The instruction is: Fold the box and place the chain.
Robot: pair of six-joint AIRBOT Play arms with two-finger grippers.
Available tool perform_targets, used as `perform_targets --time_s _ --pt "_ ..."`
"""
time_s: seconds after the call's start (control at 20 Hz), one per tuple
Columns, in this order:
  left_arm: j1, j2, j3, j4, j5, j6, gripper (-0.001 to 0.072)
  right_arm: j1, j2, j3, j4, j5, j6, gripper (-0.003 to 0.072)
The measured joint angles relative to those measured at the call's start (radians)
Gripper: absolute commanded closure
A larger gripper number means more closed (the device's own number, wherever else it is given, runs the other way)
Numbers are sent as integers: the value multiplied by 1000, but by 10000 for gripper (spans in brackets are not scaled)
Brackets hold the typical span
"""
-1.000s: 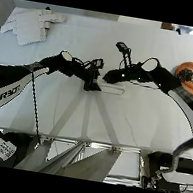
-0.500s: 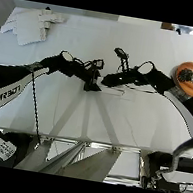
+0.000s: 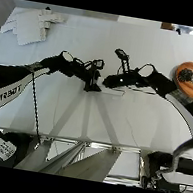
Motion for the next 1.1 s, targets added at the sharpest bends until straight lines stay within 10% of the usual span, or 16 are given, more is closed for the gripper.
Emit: perform_targets --time_s 0.55,1.1 --pt "0 0 0 4 2 7 372 -187 233 -23 27 24 -171 676" --pt "0 0 0 5 2 6 372 -204 108 -157 301 116 -286 676"
